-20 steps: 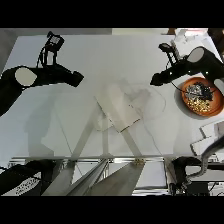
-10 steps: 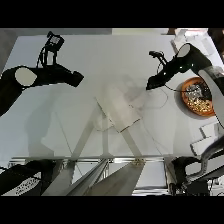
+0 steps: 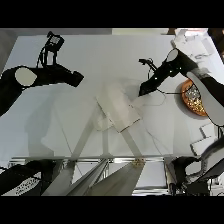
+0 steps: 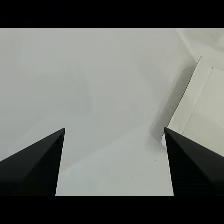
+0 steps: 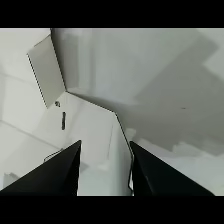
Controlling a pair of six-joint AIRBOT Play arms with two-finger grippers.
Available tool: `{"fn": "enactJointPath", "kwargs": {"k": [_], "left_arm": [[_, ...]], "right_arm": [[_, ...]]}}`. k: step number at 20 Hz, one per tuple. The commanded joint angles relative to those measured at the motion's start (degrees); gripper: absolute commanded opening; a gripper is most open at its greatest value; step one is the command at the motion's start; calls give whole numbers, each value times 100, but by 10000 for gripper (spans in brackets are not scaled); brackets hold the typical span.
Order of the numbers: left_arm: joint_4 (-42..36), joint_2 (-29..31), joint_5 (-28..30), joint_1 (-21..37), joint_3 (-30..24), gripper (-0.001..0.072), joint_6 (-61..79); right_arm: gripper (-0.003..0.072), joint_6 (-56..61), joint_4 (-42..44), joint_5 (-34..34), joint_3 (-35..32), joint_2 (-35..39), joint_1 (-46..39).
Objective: Fold the box and place the chain.
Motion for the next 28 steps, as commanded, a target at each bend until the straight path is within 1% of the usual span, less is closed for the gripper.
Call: {"fn": "enactJointPath", "kwargs": {"k": [1, 2, 3, 4, 5, 8, 10, 11, 16, 24, 26, 28], "left_arm": [[0, 4, 2, -2, 4, 695, 2], [0, 4, 0, -2, 4, 695, 2], [0, 4, 2, -2, 4, 695, 2], [0, 4, 0, -2, 4, 695, 2], [0, 4, 2, -2, 4, 695, 2], [0, 4, 0, -2, 4, 695, 2], [0, 4, 2, 0, 4, 695, 2], [0, 4, 0, 0, 4, 695, 2], [0, 4, 2, -2, 4, 695, 2], [0, 4, 0, 0, 4, 695, 2], [0, 4, 0, 0, 4, 695, 2], [0, 4, 0, -2, 4, 695, 2]], "right_arm": [[232, -22, -439, 125, 7, -149, 181], [165, -22, -431, 144, 7, -149, 181], [148, -28, -448, 188, 7, -149, 177], [67, -68, -444, 214, 7, -149, 177], [15, -199, -424, 240, 7, -146, 177], [13, -680, -33, 216, 7, -107, 177], [12, -758, 334, 13, 7, 28, 177], [12, -756, 363, -111, 7, 146, 177], [9, -697, 369, -636, 7, 981, 177], [8, -57, 284, -905, -57, 2100, 177], [8, 72, 267, -979, -227, 2420, 177], [8, 238, 50, -975, -573, 2741, 177]]}}
